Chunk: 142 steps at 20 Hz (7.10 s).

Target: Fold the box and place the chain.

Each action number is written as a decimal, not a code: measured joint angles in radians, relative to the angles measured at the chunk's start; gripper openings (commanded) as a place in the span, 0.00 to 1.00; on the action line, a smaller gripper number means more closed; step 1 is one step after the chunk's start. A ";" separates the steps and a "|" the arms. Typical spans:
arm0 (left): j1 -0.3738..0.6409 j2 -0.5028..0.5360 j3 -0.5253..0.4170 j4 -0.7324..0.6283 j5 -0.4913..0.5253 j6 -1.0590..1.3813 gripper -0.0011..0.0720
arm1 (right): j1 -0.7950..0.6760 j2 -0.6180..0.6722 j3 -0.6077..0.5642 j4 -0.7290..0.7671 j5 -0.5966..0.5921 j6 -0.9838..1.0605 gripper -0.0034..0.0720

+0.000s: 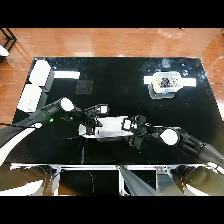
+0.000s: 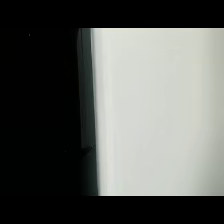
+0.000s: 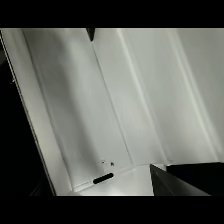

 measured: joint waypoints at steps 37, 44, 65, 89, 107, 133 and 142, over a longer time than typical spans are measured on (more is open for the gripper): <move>-0.001 0.000 0.000 0.038 -0.002 -0.014 0.04 | -0.167 -0.223 0.098 0.278 0.310 -0.466 0.97; -0.001 0.000 0.000 0.053 -0.002 -0.027 0.04 | -0.167 -0.235 0.071 0.286 0.288 -0.494 0.97; -0.001 0.000 0.000 0.056 0.003 -0.042 0.04 | -0.167 -0.237 0.064 0.351 0.231 -0.535 0.97; -0.001 0.000 0.000 0.056 0.002 -0.042 0.04 | -0.165 -0.237 0.064 0.343 0.225 -0.533 0.97; -0.001 0.000 0.000 0.056 0.003 -0.041 0.04 | -0.162 -0.240 0.063 0.314 0.184 -0.528 0.80; 0.040 0.064 0.032 0.108 -0.020 -0.157 0.73 | -0.162 -0.240 0.063 0.314 0.183 -0.528 0.65; 0.223 0.273 0.035 0.127 -0.117 -0.345 0.72 | -0.162 -0.240 0.063 0.315 0.184 -0.529 0.65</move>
